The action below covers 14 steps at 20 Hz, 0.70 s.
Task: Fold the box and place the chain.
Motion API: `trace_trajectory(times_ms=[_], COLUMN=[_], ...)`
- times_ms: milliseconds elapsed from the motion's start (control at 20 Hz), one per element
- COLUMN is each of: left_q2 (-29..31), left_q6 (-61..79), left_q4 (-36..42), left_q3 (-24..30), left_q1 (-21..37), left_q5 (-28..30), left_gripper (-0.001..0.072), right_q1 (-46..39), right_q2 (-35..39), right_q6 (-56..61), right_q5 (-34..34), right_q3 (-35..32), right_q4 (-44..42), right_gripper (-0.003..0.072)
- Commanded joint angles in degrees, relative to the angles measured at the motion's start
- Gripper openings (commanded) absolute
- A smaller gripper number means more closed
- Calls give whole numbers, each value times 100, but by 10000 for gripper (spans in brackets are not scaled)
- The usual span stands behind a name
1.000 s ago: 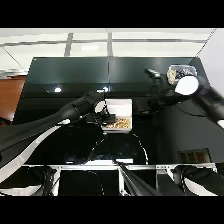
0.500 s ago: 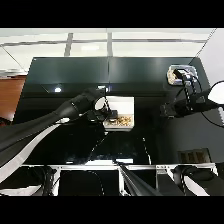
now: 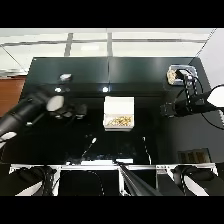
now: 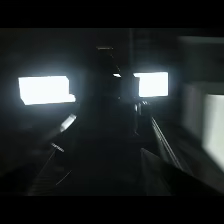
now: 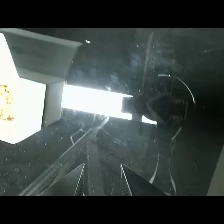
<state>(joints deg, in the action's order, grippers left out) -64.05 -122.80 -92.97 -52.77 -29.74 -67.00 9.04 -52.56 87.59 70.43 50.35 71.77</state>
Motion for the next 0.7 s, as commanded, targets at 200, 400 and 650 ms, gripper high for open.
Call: trace_trajectory(times_ms=[200,400,650], left_q2=[195,127,-442], left_q6=[8727,12568,13278], left_q4=[6113,6043,5193], left_q3=[2107,2098,1617], left_q1=[2293,1698,1054], left_q5=[1228,1488,1963], left_gripper=[586,715,714], right_q1=[0,0,2], right_q2=[7,2,0], right_q6=[2,57,208], right_q5=[-166,-166,-170], right_q3=[-7,-7,-7], right_q4=[2,-17,-22], right_gripper=[283,283,283])
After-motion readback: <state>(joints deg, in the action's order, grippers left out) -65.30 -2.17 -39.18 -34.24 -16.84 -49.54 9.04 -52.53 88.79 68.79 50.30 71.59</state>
